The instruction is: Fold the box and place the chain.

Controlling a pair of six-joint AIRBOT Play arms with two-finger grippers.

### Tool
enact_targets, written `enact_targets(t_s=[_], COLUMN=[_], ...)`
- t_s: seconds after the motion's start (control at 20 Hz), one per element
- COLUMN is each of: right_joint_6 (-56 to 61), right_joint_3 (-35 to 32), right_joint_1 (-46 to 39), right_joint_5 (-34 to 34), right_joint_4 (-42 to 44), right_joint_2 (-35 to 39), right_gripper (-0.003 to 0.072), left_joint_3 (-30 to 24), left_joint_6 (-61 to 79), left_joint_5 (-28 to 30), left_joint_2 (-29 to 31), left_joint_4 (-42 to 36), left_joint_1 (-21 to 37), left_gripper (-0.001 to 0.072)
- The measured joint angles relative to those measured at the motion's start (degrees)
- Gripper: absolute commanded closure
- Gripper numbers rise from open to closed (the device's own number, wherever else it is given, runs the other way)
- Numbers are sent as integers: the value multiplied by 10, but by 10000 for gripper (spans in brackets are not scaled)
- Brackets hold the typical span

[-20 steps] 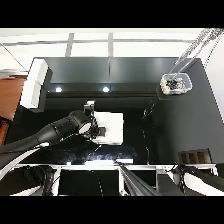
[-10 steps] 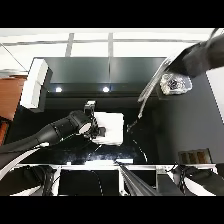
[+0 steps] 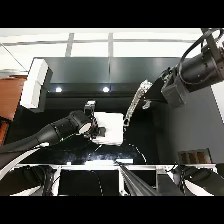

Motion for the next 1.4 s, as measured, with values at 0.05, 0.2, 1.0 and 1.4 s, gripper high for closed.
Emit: enact_targets(t_s=[0.05,0.2,1.0,1.4], right_joint_6=[0,0,10,9], right_joint_3=[0,-1,-1,-4], right_joint_1=[1,3,4,28], right_joint_5=[0,2,12,-57], right_joint_4=[10,24,51,122], right_joint_2=[0,0,58,52], right_gripper=[662,663,663,663], left_joint_3=[0,0,0,0], left_joint_6=[0,0,0,0], left_joint_5=[0,1,3,1], left_joint_2=[0,0,0,0], left_joint_4=[0,0,0,0], left_joint_1=[0,0,0,0], left_gripper=[681,681,680,681])
